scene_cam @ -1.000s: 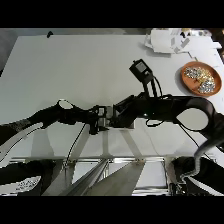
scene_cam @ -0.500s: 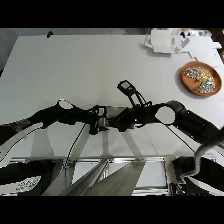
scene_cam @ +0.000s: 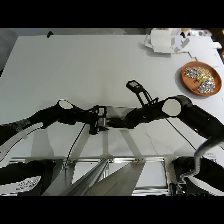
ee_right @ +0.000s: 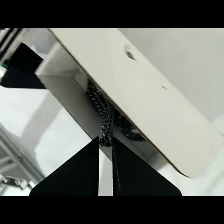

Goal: Fold the box and place the chain.

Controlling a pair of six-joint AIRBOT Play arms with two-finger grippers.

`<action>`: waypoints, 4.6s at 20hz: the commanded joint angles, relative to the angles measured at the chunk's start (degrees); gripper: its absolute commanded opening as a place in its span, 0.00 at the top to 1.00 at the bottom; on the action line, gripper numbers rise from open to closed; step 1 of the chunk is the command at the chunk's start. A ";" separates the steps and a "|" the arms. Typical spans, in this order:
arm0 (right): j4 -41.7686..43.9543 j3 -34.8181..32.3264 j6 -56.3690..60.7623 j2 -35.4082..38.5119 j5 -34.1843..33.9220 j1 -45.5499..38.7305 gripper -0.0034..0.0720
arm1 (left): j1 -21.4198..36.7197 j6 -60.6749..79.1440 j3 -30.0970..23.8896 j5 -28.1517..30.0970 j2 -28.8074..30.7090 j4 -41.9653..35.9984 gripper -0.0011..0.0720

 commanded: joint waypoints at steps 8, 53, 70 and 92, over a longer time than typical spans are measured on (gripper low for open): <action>-6.78 5.31 0.13 0.39 10.75 -2.73 0.68 | 0.04 0.02 0.04 0.02 0.04 0.02 0.78; -2.62 7.39 -49.79 -6.56 2.14 3.78 0.74 | 0.04 0.02 0.04 0.00 0.02 0.02 0.78; -6.64 5.40 -47.65 -6.19 0.79 3.82 0.83 | 0.04 0.02 0.04 0.00 0.04 0.02 0.78; -4.42 2.86 -43.32 -5.14 0.13 3.85 0.64 | 0.04 0.02 0.04 0.00 0.04 0.02 0.78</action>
